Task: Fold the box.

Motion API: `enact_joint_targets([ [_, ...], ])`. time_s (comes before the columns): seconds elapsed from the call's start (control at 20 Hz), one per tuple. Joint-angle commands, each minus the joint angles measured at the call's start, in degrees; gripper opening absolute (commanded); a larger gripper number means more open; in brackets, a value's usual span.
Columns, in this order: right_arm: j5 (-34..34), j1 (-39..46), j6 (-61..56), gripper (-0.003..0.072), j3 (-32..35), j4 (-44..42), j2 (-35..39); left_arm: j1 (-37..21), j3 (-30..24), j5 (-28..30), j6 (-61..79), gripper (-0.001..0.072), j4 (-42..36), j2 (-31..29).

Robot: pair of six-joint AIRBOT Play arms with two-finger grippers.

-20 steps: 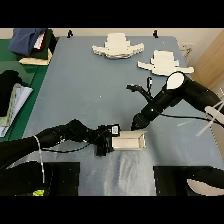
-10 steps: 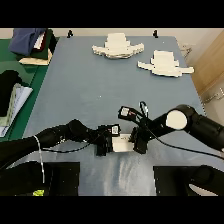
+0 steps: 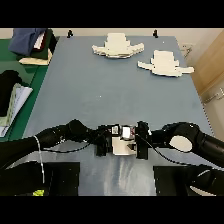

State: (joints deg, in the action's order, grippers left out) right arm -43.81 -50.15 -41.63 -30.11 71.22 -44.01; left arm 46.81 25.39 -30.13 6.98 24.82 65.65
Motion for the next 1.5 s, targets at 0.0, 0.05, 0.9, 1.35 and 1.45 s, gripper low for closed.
enact_joint_targets([
  [0.0, 1.8, -1.1, 4.8, 0.043, 0.4, -0.6, 1.2, 0.0, 0.0, 0.0, 0.0, 0.0525, 0.0, 0.0],
  [0.05, 1.0, -1.5, 5.0, 0.043, 0.4, -0.6, 1.2, 0.0, 0.0, 0.0, 0.0, 0.0525, 0.0, 0.0],
  [0.9, 5.4, -2.8, 6.2, 0.0589, 1.3, 8.3, -3.6, 0.0, 0.0, 0.0, 0.0, 0.0525, 0.0, 0.0],
  [1.35, 6.8, -2.8, 6.1, 0.0589, 1.3, 8.7, 1.7, 0.0, 0.0, 0.0, 0.0, 0.0525, 0.0, 0.0],
  [1.45, 7.1, -2.8, 6.1, 0.0589, 1.3, 8.7, 2.3, 0.0, 0.0, 0.0, 0.0, 0.0525, 0.0, 0.0],
])
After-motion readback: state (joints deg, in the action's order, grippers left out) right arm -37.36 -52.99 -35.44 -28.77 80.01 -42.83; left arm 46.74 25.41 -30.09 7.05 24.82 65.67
